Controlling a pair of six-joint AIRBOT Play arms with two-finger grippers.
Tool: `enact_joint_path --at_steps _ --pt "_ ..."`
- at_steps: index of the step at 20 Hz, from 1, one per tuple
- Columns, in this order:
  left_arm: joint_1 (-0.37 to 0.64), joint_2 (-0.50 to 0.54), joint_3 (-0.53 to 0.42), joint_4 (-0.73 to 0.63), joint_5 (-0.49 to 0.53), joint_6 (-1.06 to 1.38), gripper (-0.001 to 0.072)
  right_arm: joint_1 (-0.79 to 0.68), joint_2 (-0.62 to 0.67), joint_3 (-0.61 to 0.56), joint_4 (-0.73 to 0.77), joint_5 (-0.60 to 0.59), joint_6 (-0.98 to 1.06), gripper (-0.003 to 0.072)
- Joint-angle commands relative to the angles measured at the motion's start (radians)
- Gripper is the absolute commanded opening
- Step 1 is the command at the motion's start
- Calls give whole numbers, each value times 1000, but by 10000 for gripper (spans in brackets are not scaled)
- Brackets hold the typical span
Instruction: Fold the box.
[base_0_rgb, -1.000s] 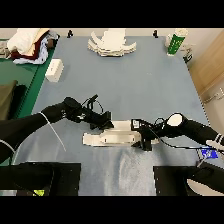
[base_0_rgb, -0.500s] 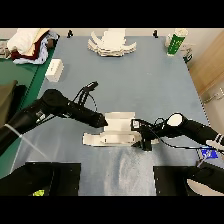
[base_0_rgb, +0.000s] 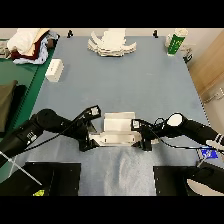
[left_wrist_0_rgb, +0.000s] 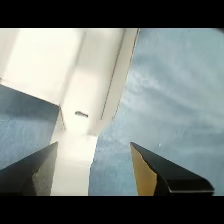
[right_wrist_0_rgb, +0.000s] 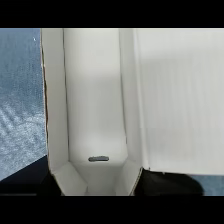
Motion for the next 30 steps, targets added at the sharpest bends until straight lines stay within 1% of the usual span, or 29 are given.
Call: enact_joint_path --at_steps 1,3,4,5,9,10,11,12,13,14,16,17,21,22,23,24,25,29,30 --pt "3 11 -88 -14 62 258 684 -1 0 1 0 0 0 452" --pt "3 1 -103 -103 150 326 685 -1 0 1 0 0 0 452" --pt "3 -13 -103 -132 178 361 684 -1 0 1 0 0 0 452" --pt "3 -30 -103 -147 195 391 684 -1 0 1 0 0 0 452" --pt "3 -98 -103 -195 207 464 683 -1 0 1 0 0 0 452" --pt "0 -111 -103 -226 221 480 635 -1 0 1 0 0 0 452" --pt "-8 -120 -103 -258 221 501 490 -1 0 1 0 0 0 452" --pt "-21 -125 -102 -281 222 524 388 -1 0 1 0 0 0 452" --pt "-33 -128 -102 -296 229 539 265 -1 0 1 0 0 0 452" --pt "-47 -132 -102 -301 246 542 213 -1 0 1 0 0 0 452" --pt "-69 -146 -102 -327 269 545 210 -1 0 1 0 0 0 452" --pt "-80 -156 -101 -353 274 567 99 -1 0 1 0 0 0 452" --pt "-126 -190 -101 -456 317 650 97 -1 0 1 0 0 0 452" --pt "-130 -195 -101 -459 317 650 146 -1 0 1 0 0 0 452" --pt "-129 -197 -103 -449 317 636 383 -1 0 1 0 1 0 452" --pt "-128 -197 -104 -438 320 623 563 -1 0 1 0 0 0 452" --pt "-125 -197 -105 -425 318 597 606 -1 0 1 0 0 0 452" --pt "-122 -197 -105 -423 317 578 601 -1 0 1 0 0 0 452" --pt "-120 -195 -105 -423 318 578 464 -1 0 1 0 0 0 452"
